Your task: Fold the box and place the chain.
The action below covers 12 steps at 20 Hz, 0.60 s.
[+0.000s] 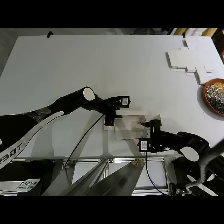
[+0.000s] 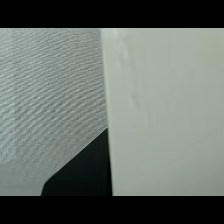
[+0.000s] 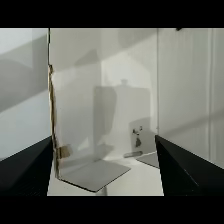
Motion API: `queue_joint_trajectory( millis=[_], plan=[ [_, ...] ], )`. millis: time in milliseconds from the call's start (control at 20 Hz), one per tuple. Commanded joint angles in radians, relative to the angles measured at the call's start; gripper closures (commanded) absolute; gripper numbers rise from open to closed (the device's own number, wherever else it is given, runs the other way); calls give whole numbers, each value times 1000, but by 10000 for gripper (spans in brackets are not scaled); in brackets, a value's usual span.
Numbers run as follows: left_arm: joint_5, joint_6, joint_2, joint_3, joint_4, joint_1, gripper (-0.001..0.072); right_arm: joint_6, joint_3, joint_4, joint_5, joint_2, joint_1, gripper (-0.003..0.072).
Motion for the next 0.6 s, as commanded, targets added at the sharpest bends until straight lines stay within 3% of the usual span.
queue_joint_trajectory(
  millis=[0, 350, 550],
  plan=[
    [0, 0, 0, 0, 0, 0, 699, 0, 15, 2, 25, -1, 2, 4],
    [0, 0, 0, 0, 0, 0, 699, -1, 105, 67, 106, -4, -197, 4],
    [0, 0, 0, 0, 0, 0, 699, -99, 110, 172, 111, -92, -256, 4]
  ],
)
